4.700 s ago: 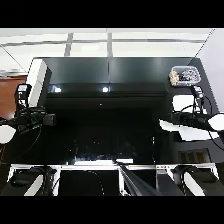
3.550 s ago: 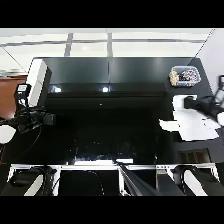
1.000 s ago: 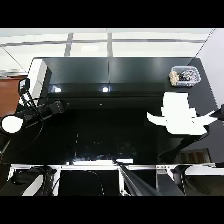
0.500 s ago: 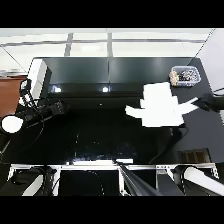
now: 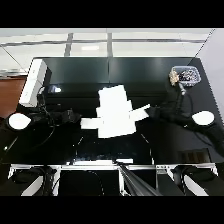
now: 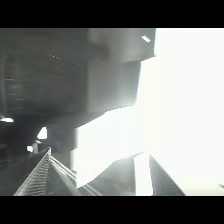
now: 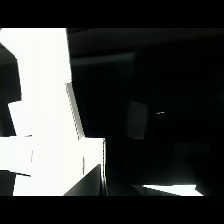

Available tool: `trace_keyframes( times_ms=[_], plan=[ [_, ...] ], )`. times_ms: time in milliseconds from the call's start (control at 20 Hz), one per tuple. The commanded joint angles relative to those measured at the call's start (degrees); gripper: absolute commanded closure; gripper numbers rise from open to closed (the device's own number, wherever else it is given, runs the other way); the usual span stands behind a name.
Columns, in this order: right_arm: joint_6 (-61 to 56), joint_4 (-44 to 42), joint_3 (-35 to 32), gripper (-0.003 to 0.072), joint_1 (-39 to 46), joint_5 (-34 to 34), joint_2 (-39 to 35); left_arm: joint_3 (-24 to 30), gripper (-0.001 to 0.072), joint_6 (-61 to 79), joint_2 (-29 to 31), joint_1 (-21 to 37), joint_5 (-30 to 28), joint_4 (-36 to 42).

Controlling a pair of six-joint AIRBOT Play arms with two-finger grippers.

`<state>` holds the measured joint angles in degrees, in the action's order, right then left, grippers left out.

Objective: Fold the box and place the chain.

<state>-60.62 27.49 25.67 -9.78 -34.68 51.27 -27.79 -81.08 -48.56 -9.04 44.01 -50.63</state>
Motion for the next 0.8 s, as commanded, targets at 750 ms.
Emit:
trace_keyframes(
  times_ms=[750],
  plan=[
    [-1.3, -2.1, -2.2, 0.0669, -8.9, 6.4, -0.9, -21.9, 0.0009, 27.0, -45.0, 1.9, 22.4, 30.5]
  ],
)
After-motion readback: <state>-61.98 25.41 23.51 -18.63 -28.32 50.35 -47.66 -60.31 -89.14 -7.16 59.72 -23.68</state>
